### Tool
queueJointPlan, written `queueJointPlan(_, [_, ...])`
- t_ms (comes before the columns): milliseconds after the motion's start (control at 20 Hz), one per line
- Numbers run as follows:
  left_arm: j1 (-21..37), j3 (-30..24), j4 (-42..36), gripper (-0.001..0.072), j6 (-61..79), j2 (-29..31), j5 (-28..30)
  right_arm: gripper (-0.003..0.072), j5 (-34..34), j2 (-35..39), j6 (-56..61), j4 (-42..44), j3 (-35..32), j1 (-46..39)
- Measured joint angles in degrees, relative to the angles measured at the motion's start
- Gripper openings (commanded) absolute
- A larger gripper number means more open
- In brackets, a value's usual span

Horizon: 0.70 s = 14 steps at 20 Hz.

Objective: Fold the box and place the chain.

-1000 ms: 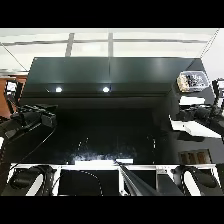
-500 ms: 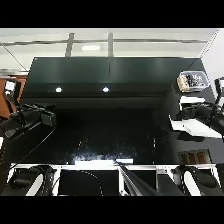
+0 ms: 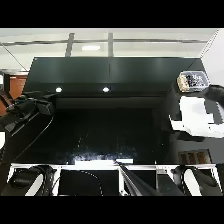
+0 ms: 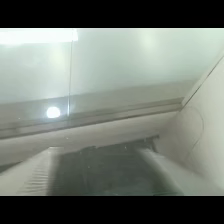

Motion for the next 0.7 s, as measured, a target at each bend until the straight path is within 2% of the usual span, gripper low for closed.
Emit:
queueJointPlan(150, [-0.02,0.0,-0.35,0.0711,-0.07,-2.12,0.37,0.072,11.34,-10.67,4.28,-6.32,7.45,-14.56])
queueJointPlan(350, [-0.07,0.0,-0.52,0.0706,-0.15,-3.67,-0.79,0.0716,27.61,-25.0,10.56,-16.48,19.34,-29.59])
queueJointPlan(500, [-0.07,0.0,-0.57,0.0705,-0.15,-4.07,-1.51,0.0714,34.53,-35.3,11.02,-19.26,28.48,-35.39])
queueJointPlan(650, [-0.07,0.0,-0.57,0.0705,-0.2,-4.22,-1.95,0.0713,43.85,-45.62,2.8,-16.31,37.55,-36.5])
queueJointPlan(700, [-0.07,0.0,-0.59,0.0706,-0.2,-4.24,-1.97,0.0643,47.17,-48.68,-0.2,-15.32,40.17,-36.04])
